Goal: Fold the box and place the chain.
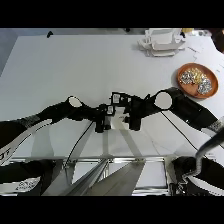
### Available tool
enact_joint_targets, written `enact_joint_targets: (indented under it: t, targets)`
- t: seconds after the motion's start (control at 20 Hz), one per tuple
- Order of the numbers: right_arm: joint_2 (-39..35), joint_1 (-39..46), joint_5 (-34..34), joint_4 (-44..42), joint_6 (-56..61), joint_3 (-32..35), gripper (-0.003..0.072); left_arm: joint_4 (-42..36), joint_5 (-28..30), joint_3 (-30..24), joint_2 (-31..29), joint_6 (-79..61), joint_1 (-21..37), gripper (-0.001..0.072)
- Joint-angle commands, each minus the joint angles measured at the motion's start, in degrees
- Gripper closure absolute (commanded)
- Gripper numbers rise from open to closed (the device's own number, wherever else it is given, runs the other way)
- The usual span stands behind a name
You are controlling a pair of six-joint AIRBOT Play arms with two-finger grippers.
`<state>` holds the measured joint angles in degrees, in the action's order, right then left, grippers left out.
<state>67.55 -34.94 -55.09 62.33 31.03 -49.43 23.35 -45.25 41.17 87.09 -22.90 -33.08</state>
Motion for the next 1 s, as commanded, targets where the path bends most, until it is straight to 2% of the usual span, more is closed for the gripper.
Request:
enact_joint_targets:
  t: [0.0,0.25,0.6,0.8,0.9,0.95]
  targets:
    - [0.0,-0.1,-2.8,-0.3,-0.1,0.0,0.032,0.0,0.0,0.0,0.0,0.0,0.0,0.0437]
    - [0.0,-0.1,-3.9,-3.3,-1.2,0.0,0.032,0.0,0.0,0.0,0.0,0.0,0.0,0.0437]
    - [0.5,-0.1,-1.8,-2.4,-1.1,0.1,0.0331,0.0,0.0,0.0,0.0,0.0,0.0,0.0437]
    - [0.8,-0.1,-0.6,-0.7,-1.0,0.1,0.044,0.0,0.0,0.0,0.0,0.0,0.0,0.0437]
    - [0.8,-0.1,-0.6,0.3,-1.0,0.1,0.0454,0.0,0.0,0.0,0.0,0.0,0.0,0.0437]
    - [0.8,-0.1,-0.6,0.5,-1.0,0.1,0.0507,0.0,0.0,0.0,0.0,0.0,0.0,0.0437]
